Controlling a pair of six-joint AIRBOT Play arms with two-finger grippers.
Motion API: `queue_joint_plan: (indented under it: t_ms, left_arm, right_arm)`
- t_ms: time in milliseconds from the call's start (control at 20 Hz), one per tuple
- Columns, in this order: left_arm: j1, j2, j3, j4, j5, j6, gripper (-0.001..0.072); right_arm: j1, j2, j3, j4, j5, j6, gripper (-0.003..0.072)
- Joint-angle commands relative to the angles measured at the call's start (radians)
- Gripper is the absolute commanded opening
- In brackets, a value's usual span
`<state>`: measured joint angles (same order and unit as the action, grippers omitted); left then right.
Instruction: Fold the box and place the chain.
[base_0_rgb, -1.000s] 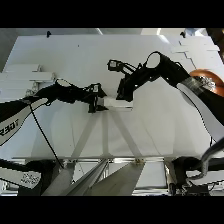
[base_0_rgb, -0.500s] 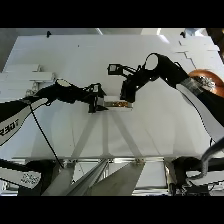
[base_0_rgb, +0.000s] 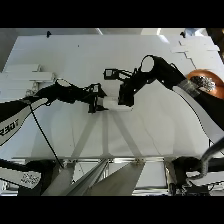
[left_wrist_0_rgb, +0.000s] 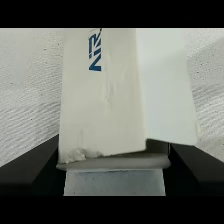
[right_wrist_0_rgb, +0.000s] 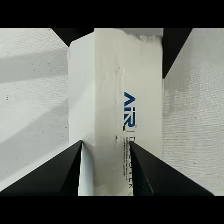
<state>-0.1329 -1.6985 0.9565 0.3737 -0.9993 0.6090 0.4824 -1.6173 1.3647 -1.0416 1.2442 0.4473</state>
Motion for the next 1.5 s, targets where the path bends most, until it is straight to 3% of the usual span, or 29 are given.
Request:
queue_joint_plan:
  t_ms: [0,250,300,850,1000,1150,1250,1450]
  left_arm:
    - [0.000,0.000,0.001,0.000,0.000,-0.001,0.0325]
    - [0.000,0.000,0.001,0.000,0.000,-0.001,0.0325]
    - [0.000,0.000,0.001,0.000,0.000,-0.001,0.0325]
    - [0.000,0.000,0.001,0.000,0.000,-0.001,0.0325]
    - [0.000,0.000,0.001,0.000,0.000,-0.001,0.0325]
    - [0.000,0.000,0.001,0.000,0.000,-0.001,0.0325]
    - [0.000,0.000,0.001,0.000,0.000,-0.001,0.0325]
    - [0.000,0.000,0.001,0.000,0.000,-0.001,0.0325]
  right_arm:
    - [0.003,0.001,0.001,-0.016,-0.021,0.024,0.0313]
    - [0.003,0.001,0.000,-0.065,-0.082,0.106,0.0239]
    - [0.003,0.001,0.000,-0.065,-0.082,0.106,0.0191]
    - [0.017,-0.009,-0.013,-0.064,-0.037,0.106,0.0206]
    - [0.030,-0.010,-0.031,-0.064,-0.071,0.106,0.0294]
    - [0.034,-0.010,-0.033,-0.060,-0.075,0.119,0.0314]
    - [0.034,-0.007,-0.033,-0.061,-0.070,0.132,0.0427]
    - [0.034,0.025,-0.033,-0.064,-0.078,0.132,0.0428]
